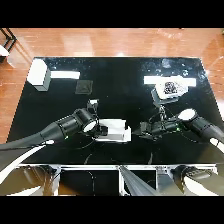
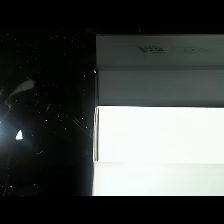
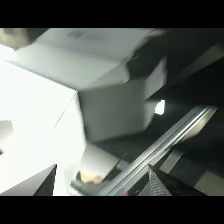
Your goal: Fold the box and place the chain.
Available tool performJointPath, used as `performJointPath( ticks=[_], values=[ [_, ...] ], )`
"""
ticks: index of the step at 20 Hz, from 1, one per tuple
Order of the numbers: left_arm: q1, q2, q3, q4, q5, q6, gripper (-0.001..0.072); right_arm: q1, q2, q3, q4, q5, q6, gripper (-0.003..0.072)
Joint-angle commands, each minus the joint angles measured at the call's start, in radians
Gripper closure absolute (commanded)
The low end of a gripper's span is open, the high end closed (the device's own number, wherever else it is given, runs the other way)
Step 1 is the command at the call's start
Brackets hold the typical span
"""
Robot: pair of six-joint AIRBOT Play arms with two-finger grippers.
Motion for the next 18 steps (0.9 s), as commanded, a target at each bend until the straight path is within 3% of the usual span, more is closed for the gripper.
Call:
performJointPath(
  ticks=[1, 16, 18],
  values=[
    [-0.001, 0.000, 0.000, 0.000, -0.003, 0.000, 0.0691, 0.003, -0.001, 0.013, 0.095, 0.046, -0.032, -0.0012],
    [-0.001, 0.000, 0.000, 0.000, -0.007, 0.000, 0.0691, 0.180, -0.001, 0.048, 0.138, -0.047, -0.032, -0.0009],
    [-0.001, 0.000, 0.000, 0.000, -0.007, 0.000, 0.0692, 0.192, -0.001, 0.048, 0.139, -0.047, -0.025, 0.0050]
  ],
)
